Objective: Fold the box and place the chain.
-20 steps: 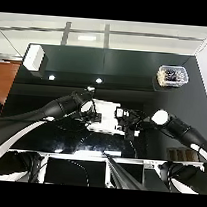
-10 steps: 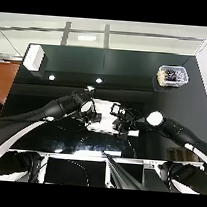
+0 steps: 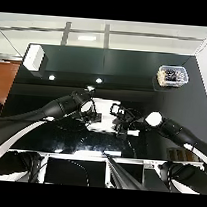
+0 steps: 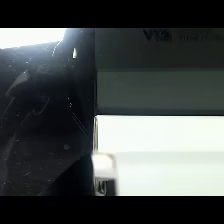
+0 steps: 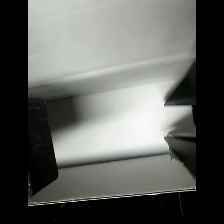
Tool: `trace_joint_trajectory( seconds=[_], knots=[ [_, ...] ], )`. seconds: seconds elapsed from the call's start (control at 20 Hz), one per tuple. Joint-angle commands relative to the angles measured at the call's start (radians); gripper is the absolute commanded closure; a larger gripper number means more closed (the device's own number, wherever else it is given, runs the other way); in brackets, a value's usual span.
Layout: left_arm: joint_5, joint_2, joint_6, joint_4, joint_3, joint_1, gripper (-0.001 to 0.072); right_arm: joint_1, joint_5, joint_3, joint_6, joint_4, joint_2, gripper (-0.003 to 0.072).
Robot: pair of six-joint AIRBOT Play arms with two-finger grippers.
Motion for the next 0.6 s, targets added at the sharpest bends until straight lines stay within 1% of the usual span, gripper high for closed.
trace_joint_trajectory(
  seconds=[0.0, 0.1, 0.15, 0.2, 0.3, 0.4, 0.45, 0.55],
  knots=[
    [-0.002, 0.0, 0.002, 0.002, 0.001, 0.0, 0.0679, -0.009, -0.002, 0.001, 0.013, -0.011, 0.002, 0.0672],
    [-0.005, 0.0, 0.002, 0.002, 0.001, 0.0, 0.0678, -0.048, 0.003, 0.001, 0.117, -0.037, 0.028, 0.0672],
    [-0.005, 0.0, 0.002, 0.003, 0.001, 0.0, 0.0677, -0.083, 0.037, 0.004, 0.185, -0.061, 0.05, 0.0672],
    [-0.003, 0.0, 0.0, 0.003, 0.001, 0.002, 0.0679, -0.129, 0.098, 0.011, 0.246, -0.085, 0.074, 0.0672],
    [-0.01, 0.0, -0.032, 0.006, 0.001, 0.008, 0.068, -0.251, 0.267, 0.04, 0.383, -0.163, 0.117, 0.0672],
    [-0.01, 0.0, -0.053, 0.018, 0.001, 0.009, 0.0681, -0.411, 0.406, 0.061, 0.52, -0.219, 0.146, 0.0672],
    [-0.006, 0.0, -0.056, 0.016, 0.001, 0.011, 0.0681, -0.493, 0.445, 0.063, 0.584, -0.229, 0.147, 0.0672],
    [-0.003, 0.0, -0.06, 0.013, 0.001, 0.012, 0.068, -0.659, 0.452, 0.061, 0.78, -0.257, 0.147, 0.0672]
  ],
)
